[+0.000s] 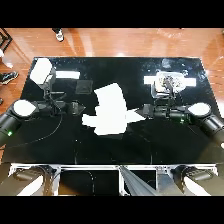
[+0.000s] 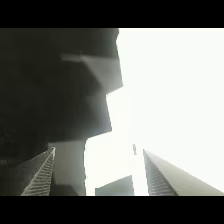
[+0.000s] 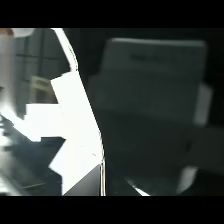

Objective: Fold the box and place the chain.

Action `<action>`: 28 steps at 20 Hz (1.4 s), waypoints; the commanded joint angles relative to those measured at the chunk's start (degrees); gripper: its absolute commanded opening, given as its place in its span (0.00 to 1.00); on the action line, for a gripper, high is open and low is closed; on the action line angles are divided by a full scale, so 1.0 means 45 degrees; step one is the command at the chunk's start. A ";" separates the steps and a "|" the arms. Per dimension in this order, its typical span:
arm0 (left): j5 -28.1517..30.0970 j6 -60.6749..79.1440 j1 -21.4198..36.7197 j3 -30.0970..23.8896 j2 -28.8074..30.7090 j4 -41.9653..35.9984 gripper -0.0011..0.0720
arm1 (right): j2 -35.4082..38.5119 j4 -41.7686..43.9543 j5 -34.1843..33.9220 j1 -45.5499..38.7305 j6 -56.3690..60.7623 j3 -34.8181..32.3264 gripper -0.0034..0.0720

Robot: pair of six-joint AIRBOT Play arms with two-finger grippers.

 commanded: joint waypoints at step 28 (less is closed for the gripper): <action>-0.5547 1.5091 0.0855 0.0034 -0.5867 -0.7679 0.76 | 0.0087 0.0136 -0.1151 0.1637 -0.5542 -0.0107 0.08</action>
